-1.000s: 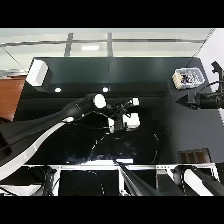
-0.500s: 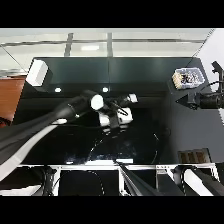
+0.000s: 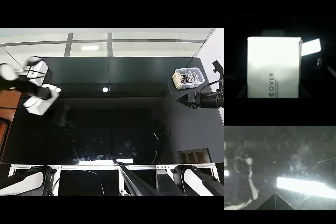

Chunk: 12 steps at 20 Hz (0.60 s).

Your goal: Fold the box and place the chain.

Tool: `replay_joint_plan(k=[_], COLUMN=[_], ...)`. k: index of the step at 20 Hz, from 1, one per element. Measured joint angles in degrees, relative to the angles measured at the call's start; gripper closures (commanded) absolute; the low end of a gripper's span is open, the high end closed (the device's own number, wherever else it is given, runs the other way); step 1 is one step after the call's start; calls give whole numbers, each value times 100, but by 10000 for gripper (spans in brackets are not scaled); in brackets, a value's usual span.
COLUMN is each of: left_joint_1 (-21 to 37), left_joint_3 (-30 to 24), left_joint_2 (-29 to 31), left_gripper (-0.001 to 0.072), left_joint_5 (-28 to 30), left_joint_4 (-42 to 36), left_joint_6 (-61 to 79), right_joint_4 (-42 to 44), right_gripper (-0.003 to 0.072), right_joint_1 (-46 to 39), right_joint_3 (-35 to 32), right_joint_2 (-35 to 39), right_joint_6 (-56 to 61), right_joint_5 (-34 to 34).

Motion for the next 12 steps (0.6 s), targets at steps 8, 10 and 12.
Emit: replay_joint_plan(k=[8,10,12], left_joint_1=[1875,1853,1777], left_joint_3=[-15,0,105], left_joint_2=[-505,-723,-981], left_gripper=[320,321,320], left_joint_5=[787,1113,1370], left_joint_4=[-778,-898,-984], left_joint_6=[632,859,994], right_joint_4=[39,129,197], right_gripper=[673,673,673], right_joint_1=[0,7,17], right_joint_3=[0,0,0], right_joint_2=[0,0,0], right_joint_6=[33,52,55], right_joint_5=[-195,-234,-262])
